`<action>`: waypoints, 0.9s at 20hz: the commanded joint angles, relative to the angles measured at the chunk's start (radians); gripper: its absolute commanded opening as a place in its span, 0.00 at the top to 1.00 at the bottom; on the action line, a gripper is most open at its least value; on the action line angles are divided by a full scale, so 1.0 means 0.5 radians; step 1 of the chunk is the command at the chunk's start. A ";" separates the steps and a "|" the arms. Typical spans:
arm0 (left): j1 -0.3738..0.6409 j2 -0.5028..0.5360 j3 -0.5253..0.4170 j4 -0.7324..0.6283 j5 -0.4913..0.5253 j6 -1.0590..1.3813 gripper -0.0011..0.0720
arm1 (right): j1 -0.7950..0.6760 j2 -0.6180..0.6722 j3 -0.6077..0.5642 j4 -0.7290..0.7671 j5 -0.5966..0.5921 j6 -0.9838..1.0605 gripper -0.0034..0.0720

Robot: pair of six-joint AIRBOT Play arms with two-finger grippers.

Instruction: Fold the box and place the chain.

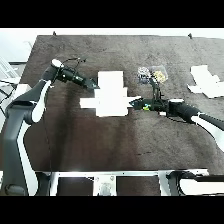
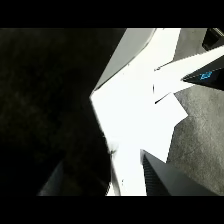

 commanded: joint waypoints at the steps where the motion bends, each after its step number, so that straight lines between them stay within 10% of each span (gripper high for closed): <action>1: -0.028 -0.034 0.001 -0.011 -0.022 -0.001 0.26 | 0.000 -0.001 -0.002 0.001 -0.001 0.001 0.94; 18: -0.033 -0.077 0.000 -0.144 -0.037 0.045 0.42 | 0.000 -0.001 -0.002 0.001 -0.002 0.001 0.93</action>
